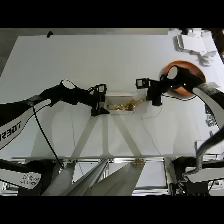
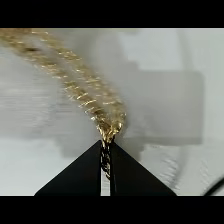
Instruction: Fold the box and place the chain.
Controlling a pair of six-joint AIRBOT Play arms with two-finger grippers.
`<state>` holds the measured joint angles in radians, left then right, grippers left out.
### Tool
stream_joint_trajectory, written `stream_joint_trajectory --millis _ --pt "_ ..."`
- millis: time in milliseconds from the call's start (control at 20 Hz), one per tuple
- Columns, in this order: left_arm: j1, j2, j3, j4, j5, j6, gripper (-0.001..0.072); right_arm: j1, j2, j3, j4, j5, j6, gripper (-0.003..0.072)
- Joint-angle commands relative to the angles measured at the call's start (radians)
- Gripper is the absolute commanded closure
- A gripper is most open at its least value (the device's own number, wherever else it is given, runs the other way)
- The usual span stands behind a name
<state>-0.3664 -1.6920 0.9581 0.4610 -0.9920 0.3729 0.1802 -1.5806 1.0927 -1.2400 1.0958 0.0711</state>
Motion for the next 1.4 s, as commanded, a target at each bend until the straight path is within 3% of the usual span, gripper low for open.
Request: stream_joint_trajectory --millis 0,250,500,900,1100,1350 --pt "0.000 -0.001 0.000 0.000 0.000 0.000 0.0632 0.048 0.101 0.004 0.024 0.038 0.216 0.0673" --pt "0.000 -0.001 0.000 0.000 0.000 0.000 0.0632 0.158 0.277 0.004 0.060 0.048 0.536 0.0673" --pt "0.000 -0.001 0.000 0.000 0.000 0.000 0.0632 0.273 0.336 0.004 0.179 0.000 0.616 0.0673" --pt "0.000 -0.001 0.000 0.000 0.000 0.000 0.0632 0.370 0.336 0.005 0.445 -0.233 0.636 0.0673" --pt "0.000 -0.001 0.000 0.000 0.000 0.000 0.0632 0.370 0.336 0.004 0.380 -0.230 0.640 0.0672" --pt "0.000 -0.001 0.000 0.000 0.000 0.000 0.0632 0.348 0.336 0.004 0.146 -0.217 0.742 0.0670"
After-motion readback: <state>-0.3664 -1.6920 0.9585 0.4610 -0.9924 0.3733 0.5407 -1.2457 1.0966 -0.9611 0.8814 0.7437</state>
